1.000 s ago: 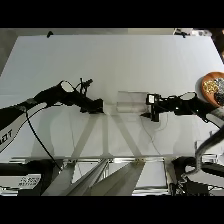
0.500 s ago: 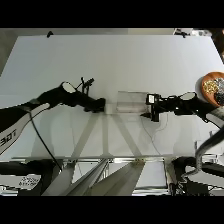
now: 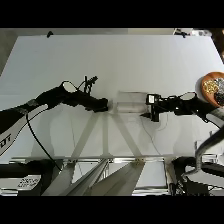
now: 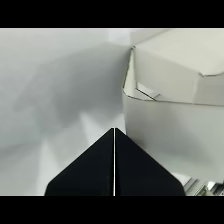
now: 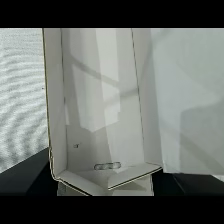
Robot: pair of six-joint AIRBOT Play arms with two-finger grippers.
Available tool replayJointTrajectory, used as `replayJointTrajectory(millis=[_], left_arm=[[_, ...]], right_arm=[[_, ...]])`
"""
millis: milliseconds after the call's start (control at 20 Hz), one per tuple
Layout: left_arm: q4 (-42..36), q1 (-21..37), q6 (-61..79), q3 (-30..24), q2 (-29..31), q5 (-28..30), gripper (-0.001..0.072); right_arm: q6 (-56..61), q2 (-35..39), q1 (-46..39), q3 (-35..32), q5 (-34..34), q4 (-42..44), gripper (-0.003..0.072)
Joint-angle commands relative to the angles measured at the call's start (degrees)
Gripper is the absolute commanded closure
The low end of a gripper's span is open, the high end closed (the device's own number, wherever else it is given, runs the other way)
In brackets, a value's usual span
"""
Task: Fold the box and place the chain.
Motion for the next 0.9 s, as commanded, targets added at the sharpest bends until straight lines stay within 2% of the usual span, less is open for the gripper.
replayJointTrajectory(millis=[0,300,350,450,600,700,850], left_arm=[[-0.6,-0.3,0.8,0.1,2.2,-0.5,0.0702],[-6.9,-0.3,6.6,0.1,3.8,-2.9,0.0685],[-6.8,-0.3,6.6,0.0,3.7,-2.9,0.0651],[-6.8,-0.3,7.3,0.1,3.8,-2.9,0.0500],[-6.9,-0.3,9.0,0.0,3.8,-2.9,0.0450],[-6.8,-0.3,9.4,0.1,3.7,-2.8,0.0301],[-6.9,-0.3,10.7,0.1,3.6,-2.6,0.0288]], right_arm=[[0.0,0.0,0.0,0.0,0.0,-0.1,0.0276],[0.0,0.0,0.0,0.0,0.0,-0.1,0.0276],[0.0,0.0,0.0,0.0,0.0,-0.1,0.0276],[0.0,0.0,0.0,0.0,0.0,-0.1,0.0276],[0.0,0.0,0.0,0.0,0.0,-0.1,0.0276],[0.0,0.0,0.0,0.0,0.0,-0.1,0.0276],[0.0,0.0,0.0,0.0,0.0,-0.1,0.0276]])
